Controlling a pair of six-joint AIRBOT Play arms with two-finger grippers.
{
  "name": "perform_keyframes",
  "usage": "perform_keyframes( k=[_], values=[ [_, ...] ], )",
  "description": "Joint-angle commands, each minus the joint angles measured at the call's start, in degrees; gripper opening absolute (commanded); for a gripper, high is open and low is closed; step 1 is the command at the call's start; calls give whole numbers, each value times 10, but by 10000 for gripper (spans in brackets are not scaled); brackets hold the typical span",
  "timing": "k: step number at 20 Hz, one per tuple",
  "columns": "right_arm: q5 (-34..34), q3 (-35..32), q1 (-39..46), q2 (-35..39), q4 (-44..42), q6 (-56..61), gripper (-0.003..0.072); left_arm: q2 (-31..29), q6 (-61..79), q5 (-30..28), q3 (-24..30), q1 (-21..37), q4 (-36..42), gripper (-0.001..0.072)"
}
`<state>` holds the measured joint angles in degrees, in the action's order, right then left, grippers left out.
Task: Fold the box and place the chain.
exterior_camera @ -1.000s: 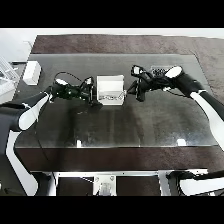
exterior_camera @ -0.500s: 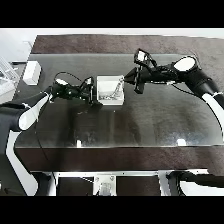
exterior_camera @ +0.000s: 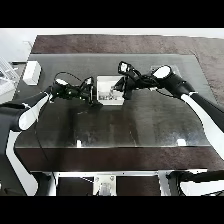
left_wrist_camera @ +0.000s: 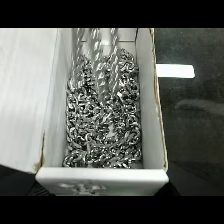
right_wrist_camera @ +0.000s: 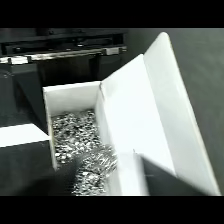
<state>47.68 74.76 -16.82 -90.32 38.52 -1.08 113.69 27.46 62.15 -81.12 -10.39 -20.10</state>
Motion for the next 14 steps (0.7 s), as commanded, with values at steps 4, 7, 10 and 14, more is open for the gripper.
perform_keyframes(
  k=[4, 7, 10, 14],
  values=[
    [-58, 2, 6, -9, 0, -11, 663, 0, 0, -2, 0, 0, 0, 558],
    [-59, 2, 10, 7, -1, 11, 639, 0, 0, -2, 0, 0, 0, 558],
    [-59, 3, 37, 45, -19, 11, 363, 0, 0, -2, 0, 0, 0, 558],
    [-43, 44, 92, 53, -83, 11, 254, 0, 0, 0, 0, 0, 0, 558]
  ],
)
